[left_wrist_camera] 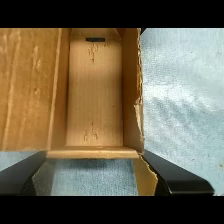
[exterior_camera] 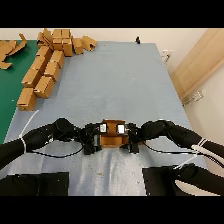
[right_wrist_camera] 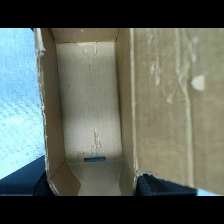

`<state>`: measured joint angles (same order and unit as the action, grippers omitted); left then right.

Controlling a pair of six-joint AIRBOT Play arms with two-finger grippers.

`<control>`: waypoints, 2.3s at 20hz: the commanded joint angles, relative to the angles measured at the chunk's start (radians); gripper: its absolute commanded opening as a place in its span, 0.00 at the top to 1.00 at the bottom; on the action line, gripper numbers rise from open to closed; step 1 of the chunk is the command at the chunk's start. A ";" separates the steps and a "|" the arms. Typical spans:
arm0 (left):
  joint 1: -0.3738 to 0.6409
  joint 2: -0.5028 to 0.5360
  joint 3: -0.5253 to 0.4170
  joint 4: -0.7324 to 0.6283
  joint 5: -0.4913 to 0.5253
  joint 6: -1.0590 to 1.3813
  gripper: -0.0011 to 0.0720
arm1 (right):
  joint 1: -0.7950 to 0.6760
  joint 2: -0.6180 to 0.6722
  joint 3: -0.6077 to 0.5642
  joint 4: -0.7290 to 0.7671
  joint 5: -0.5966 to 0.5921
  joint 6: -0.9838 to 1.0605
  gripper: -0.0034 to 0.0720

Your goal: Fold the box.

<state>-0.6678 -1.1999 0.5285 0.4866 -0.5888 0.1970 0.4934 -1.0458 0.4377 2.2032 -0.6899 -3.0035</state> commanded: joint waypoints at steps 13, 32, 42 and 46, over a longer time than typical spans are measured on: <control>-0.054 -0.034 0.021 -0.014 0.037 0.034 0.15 | -0.001 0.000 0.000 -0.001 0.000 0.000 0.30; -0.054 -0.035 0.021 -0.016 0.039 0.034 0.15 | -0.001 0.000 0.000 -0.001 0.000 0.000 0.30; -0.054 -0.035 0.021 -0.016 0.039 0.034 0.15 | -0.001 0.000 0.000 -0.016 0.000 0.000 0.19; -0.054 -0.035 0.021 -0.016 0.039 0.034 0.15 | -0.006 0.013 0.014 -0.003 -0.065 0.032 0.00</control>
<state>-0.7212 -1.2339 0.5484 0.4702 -0.5526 0.2314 0.4911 -1.0401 0.4431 2.1899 -0.7025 -2.9997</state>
